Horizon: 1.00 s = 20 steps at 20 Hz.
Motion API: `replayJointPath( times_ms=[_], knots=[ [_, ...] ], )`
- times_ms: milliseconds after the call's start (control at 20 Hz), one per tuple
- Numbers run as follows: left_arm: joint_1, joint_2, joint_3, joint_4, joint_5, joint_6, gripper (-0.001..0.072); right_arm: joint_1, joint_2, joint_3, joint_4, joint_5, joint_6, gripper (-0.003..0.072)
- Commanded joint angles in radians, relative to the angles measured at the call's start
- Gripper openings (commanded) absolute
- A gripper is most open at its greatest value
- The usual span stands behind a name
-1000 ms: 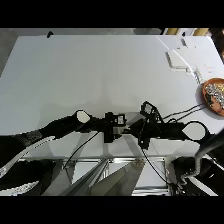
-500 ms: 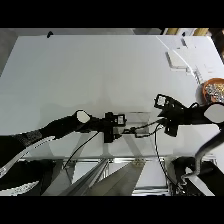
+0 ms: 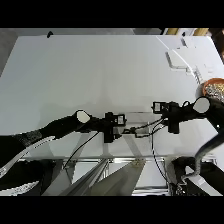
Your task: Fold the box and place the chain.
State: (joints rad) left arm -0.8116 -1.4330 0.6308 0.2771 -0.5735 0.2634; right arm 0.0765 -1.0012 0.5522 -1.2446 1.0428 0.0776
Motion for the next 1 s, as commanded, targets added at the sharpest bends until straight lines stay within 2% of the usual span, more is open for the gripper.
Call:
replayJointPath(
  times_ms=[0, 200, 550, 650, 700, 800, 950],
  knots=[
    [0.0, 0.001, -0.001, 0.0, 0.0, 0.0, 0.0331, -0.003, -0.072, -0.004, 0.083, -0.055, -0.172, 0.0258],
    [0.0, 0.001, -0.001, 0.0, 0.0, 0.0, 0.0331, -0.003, -0.128, -0.004, 0.128, -0.071, -0.27, 0.0233],
    [0.0, 0.001, -0.001, 0.0, 0.0, 0.0, 0.0331, -0.003, -0.163, -0.026, 0.128, -0.06, -0.271, 0.0216],
    [0.0, 0.001, -0.001, 0.0, 0.0, 0.0, 0.0332, -0.003, -0.163, -0.053, 0.128, -0.063, -0.292, 0.0117],
    [0.0, 0.001, -0.001, 0.0, 0.0, 0.0, 0.0332, -0.003, -0.162, -0.061, 0.127, -0.063, -0.301, 0.0029],
    [0.0, 0.001, -0.001, 0.0, 0.001, 0.0, 0.0332, -0.003, -0.142, -0.061, 0.113, -0.061, -0.295, 0.0019],
    [0.0, 0.001, -0.001, 0.0, 0.001, 0.0, 0.0332, -0.003, -0.032, -0.061, 0.102, -0.059, -0.263, 0.0019]
  ],
)
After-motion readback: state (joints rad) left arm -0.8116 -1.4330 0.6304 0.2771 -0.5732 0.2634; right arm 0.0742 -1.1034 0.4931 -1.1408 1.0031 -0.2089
